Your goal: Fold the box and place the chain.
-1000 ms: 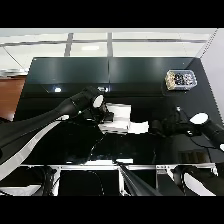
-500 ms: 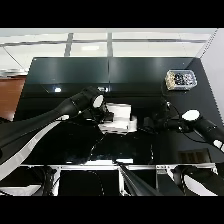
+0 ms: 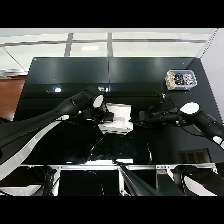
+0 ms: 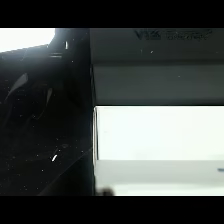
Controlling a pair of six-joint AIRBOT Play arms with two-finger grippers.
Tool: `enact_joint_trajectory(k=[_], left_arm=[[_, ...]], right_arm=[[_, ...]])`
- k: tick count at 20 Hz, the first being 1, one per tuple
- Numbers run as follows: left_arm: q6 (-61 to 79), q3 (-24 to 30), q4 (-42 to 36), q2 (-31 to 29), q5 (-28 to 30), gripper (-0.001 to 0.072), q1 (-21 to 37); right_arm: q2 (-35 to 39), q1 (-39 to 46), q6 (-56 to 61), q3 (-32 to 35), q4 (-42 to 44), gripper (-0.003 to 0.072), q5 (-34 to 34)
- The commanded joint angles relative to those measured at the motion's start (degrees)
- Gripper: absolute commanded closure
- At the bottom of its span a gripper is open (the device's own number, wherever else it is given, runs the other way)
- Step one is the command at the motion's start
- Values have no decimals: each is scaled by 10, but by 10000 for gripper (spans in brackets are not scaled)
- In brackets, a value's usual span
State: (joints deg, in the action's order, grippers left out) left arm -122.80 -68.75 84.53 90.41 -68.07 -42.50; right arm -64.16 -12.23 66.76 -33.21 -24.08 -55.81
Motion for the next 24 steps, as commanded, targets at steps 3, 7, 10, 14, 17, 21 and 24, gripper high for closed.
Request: enact_joint_trajectory(k=[3, 7, 10, 14, 17, 21, 24], left_arm=[[0, 0, 0, 0, 1, 683, 1], [0, 0, 0, 0, 1, 683, 1], [0, 0, 0, 0, 1, 683, 1], [0, 0, 0, 0, 1, 683, 1], [0, 0, 0, 0, 1, 683, 1], [0, 0, 0, 0, 1, 683, 1], [0, 0, 0, 0, 2, 683, 1]], right_arm=[[0, -59, 106, -38, -104, 264, 35], [-10, -85, 140, -51, -140, 264, 43], [-31, -109, 158, -75, -158, 264, 52], [-73, -137, 239, -122, -242, 264, 49], [-115, -169, 303, -166, -299, 264, 37], [-171, -207, 437, -230, -443, 265, -31], [-179, -222, 493, -258, -481, 265, -61]])
